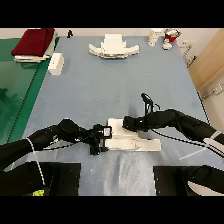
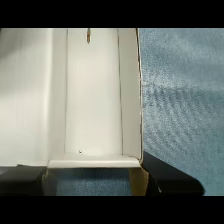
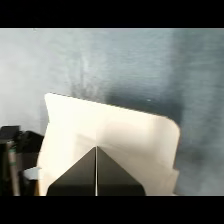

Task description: Fold the box.

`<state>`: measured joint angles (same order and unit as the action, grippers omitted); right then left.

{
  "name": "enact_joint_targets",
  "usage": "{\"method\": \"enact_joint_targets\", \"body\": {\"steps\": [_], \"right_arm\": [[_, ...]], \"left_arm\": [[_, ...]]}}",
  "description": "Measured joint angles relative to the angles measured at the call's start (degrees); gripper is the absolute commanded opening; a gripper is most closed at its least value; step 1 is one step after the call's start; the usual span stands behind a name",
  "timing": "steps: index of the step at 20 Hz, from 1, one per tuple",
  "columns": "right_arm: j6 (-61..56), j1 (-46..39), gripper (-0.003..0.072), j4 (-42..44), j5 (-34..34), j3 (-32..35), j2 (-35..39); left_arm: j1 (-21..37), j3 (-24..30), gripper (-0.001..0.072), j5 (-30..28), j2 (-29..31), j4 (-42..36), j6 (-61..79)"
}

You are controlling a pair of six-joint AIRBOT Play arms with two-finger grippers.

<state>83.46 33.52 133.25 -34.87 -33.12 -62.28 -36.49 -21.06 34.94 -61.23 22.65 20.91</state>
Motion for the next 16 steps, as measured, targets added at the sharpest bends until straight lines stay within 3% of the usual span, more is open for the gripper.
{"method": "enact_joint_targets", "body": {"steps": [10,16], "right_arm": [[3.41,-0.37,0.0004,-0.83,0.09,-0.94,-3.39],[7.98,-0.33,0.0001,-4.94,-4.87,-2.89,5.33]], "left_arm": [[0.0,0.0,0.0452,0.11,0.0,0.09,0.11],[0.0,0.0,0.0452,0.13,-0.02,0.13,0.13]]}}
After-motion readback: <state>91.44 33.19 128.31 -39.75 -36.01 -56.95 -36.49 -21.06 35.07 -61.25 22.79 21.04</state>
